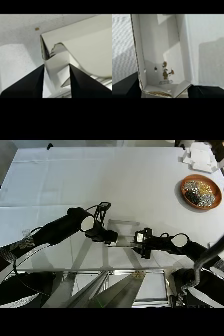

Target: Fold the box and place the chain.

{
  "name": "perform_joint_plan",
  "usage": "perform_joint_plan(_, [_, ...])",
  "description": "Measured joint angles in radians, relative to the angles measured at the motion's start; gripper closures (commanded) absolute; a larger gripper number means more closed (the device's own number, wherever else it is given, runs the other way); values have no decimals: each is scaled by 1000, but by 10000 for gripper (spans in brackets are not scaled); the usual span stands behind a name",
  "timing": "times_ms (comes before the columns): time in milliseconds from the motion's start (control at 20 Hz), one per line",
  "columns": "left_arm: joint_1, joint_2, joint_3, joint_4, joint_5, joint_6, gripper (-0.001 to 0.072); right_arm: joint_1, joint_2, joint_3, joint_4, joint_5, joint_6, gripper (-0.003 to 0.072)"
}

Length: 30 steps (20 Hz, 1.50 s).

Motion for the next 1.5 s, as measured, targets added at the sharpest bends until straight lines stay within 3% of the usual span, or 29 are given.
perform_joint_plan(450, [-31,-12,0,81,77,-190,399,0,0,0,0,0,0,279])
perform_joint_plan(850, [-66,-48,0,121,87,-282,400,0,0,0,0,0,0,279])
perform_joint_plan(900, [-70,-50,0,124,87,-293,413,0,0,0,0,0,0,279])
perform_joint_plan(950, [-74,-54,0,129,87,-303,507,0,0,0,0,0,0,279])
perform_joint_plan(1000, [-77,-60,0,133,86,-310,538,0,0,0,0,0,0,279])
perform_joint_plan(1150, [-83,-89,0,124,80,-320,479,0,0,0,0,0,0,279])
perform_joint_plan(1200, [-84,-96,0,121,80,-323,490,0,0,0,0,0,0,279])
perform_joint_plan(1350, [-91,-109,1,114,76,-331,705,0,0,0,0,0,0,279])
perform_joint_plan(1500, [-99,-115,2,113,76,-331,704,0,1,0,0,2,1,279])
